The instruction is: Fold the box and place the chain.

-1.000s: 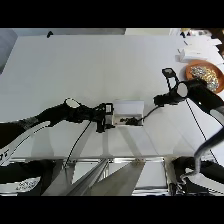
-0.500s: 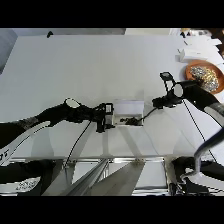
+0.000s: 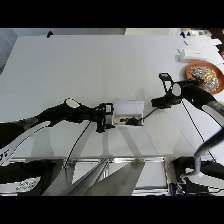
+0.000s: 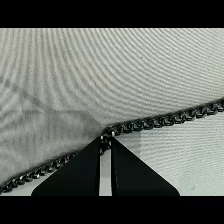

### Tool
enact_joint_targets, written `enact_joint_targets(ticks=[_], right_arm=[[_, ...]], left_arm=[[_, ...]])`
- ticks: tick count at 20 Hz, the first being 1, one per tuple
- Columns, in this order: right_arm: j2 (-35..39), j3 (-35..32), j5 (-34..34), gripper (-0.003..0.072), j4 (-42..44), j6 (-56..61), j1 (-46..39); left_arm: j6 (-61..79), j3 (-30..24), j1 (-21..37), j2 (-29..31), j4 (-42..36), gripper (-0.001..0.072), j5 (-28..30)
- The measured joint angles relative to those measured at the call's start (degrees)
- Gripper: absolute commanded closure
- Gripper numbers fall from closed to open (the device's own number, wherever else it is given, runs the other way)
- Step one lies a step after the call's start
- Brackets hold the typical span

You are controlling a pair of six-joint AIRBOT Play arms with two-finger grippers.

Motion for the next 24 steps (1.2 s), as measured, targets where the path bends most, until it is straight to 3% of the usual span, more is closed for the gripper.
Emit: enact_joint_targets(ticks=[5, 10, 17, 24], right_arm=[[5.1, 0.0, 2.1, 0.0665, -0.2, -1.1, 0.0], [17.6, 0.0, 4.9, 0.0664, 1.6, -2.6, 0.0], [37.6, -0.1, 8.5, 0.0664, 22.7, -12.2, 0.1], [44.0, -0.1, 7.2, 0.0664, 35.6, -16.1, 8.0]], left_arm=[[0.0, 0.0, 0.0, 0.0, 0.0, 0.0456, 0.0], [0.0, 0.0, 0.0, 0.0, 0.0, 0.0456, 0.0], [0.0, 0.0, 0.0, 0.0, 0.0, 0.0456, 0.0], [0.0, 0.0, 0.0, 0.0, 0.0, 0.0456, 0.0]])
